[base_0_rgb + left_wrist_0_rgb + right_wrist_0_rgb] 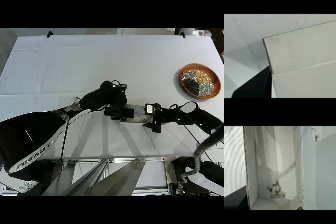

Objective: Fold the box and place the chain.

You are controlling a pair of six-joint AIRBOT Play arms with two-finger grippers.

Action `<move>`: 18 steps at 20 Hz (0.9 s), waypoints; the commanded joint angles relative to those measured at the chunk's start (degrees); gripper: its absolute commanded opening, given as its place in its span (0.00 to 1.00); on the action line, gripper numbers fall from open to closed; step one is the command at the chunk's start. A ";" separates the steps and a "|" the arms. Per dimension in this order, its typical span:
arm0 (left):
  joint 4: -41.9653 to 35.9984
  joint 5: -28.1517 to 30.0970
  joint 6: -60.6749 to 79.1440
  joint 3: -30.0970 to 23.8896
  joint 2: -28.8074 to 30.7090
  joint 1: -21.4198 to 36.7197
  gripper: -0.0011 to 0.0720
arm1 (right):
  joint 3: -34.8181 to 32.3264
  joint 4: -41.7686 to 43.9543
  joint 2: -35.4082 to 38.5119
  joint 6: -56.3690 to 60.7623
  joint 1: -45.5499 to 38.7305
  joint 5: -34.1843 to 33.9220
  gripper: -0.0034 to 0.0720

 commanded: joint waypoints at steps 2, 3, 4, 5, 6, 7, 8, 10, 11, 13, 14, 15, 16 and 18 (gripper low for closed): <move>0.04 0.55 -0.09 -0.04 -0.11 -0.24 0.02 | -0.02 0.04 -0.04 0.02 0.04 0.02 0.62; 0.13 0.55 -0.09 -0.04 -0.13 -0.28 0.02 | -0.02 0.04 -0.04 0.02 0.04 0.02 0.62; 0.26 0.57 -0.09 -0.04 -0.17 -0.42 0.02 | -0.02 0.04 -0.04 0.02 0.04 0.02 0.62; 0.44 0.57 -0.09 -0.04 -0.20 -0.57 0.02 | -0.02 0.04 -0.04 0.02 0.04 0.02 0.62; 0.74 0.57 -0.07 -0.04 -0.20 -0.76 0.03 | -0.02 0.04 -0.04 0.02 0.04 0.02 0.62; 1.14 0.61 -0.09 -0.04 -0.20 -0.94 0.04 | -0.02 0.04 -0.04 0.02 0.04 0.02 0.62; 1.51 0.61 -0.11 -0.04 -0.20 -1.27 0.07 | -0.02 0.04 -0.04 0.02 0.04 0.02 0.62; 1.95 0.59 -0.66 -0.04 -0.20 -1.66 0.29 | -0.02 0.04 -0.04 0.02 0.04 0.02 0.62; 2.43 0.61 -1.68 -0.04 -0.17 -1.75 0.29 | -0.02 0.04 -0.04 0.02 0.04 0.02 0.62; 3.34 0.81 -2.56 -0.02 -0.07 -2.01 0.29 | -0.02 0.04 -0.04 0.02 0.04 0.02 0.62; 4.33 1.11 -3.10 -0.02 -0.07 -2.16 0.28 | -0.02 0.04 -0.04 0.02 0.04 0.02 0.62; 5.46 1.44 -3.37 -0.02 -0.07 -2.40 0.23 | -0.02 0.04 -0.04 0.02 0.04 0.02 0.62; 6.67 2.10 -3.74 0.00 -0.07 -2.54 0.15 | -0.02 0.04 -0.04 0.02 0.04 0.02 0.62; 8.66 3.26 -3.91 0.26 -0.07 -2.75 0.14 | -0.02 0.04 -0.04 0.02 0.04 0.00 0.62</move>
